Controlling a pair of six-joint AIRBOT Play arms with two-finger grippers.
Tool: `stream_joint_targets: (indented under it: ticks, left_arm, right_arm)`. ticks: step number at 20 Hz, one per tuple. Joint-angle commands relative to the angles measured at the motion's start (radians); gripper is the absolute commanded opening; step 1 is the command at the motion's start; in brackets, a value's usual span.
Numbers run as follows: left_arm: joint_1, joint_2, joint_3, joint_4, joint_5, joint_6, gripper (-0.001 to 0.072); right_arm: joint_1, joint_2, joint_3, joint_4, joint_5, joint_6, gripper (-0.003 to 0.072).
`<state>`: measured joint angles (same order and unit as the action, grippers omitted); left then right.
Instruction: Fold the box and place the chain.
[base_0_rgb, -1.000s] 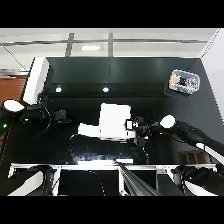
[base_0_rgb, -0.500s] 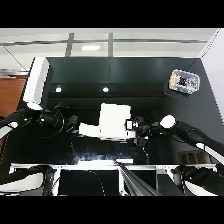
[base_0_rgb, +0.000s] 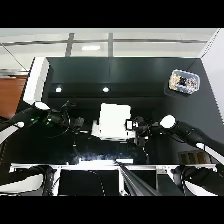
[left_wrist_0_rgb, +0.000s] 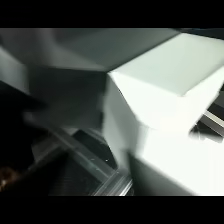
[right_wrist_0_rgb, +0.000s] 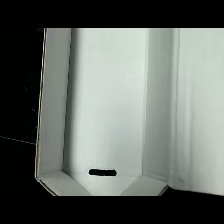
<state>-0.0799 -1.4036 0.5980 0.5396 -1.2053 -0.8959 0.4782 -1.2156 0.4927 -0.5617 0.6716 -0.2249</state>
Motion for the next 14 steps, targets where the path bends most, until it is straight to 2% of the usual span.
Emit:
stream_joint_targets:
  ticks: [1,2,6,10,14]
  left_arm:
    - [-0.005,0.006,0.024,-0.035,-0.042,0.062,0.0580]
    - [-0.005,0.006,0.034,-0.036,-0.055,0.061,0.0654]
    - [-0.034,0.006,0.063,-0.019,-0.111,0.051,0.0665]
    - [-0.135,0.006,0.115,0.060,-0.027,-0.010,0.0665]
    - [-0.243,0.006,0.196,0.242,0.076,-0.262,0.0665]
  right_arm:
    - [0.000,-0.001,0.000,0.000,0.000,0.000,0.0130]
    - [0.000,-0.001,0.000,0.000,0.000,0.000,0.0130]
    - [0.000,-0.001,0.000,0.000,0.000,0.000,0.0130]
    - [0.000,-0.001,0.000,0.000,0.000,0.000,0.0130]
    - [0.000,-0.001,0.000,0.002,-0.003,0.001,0.0130]
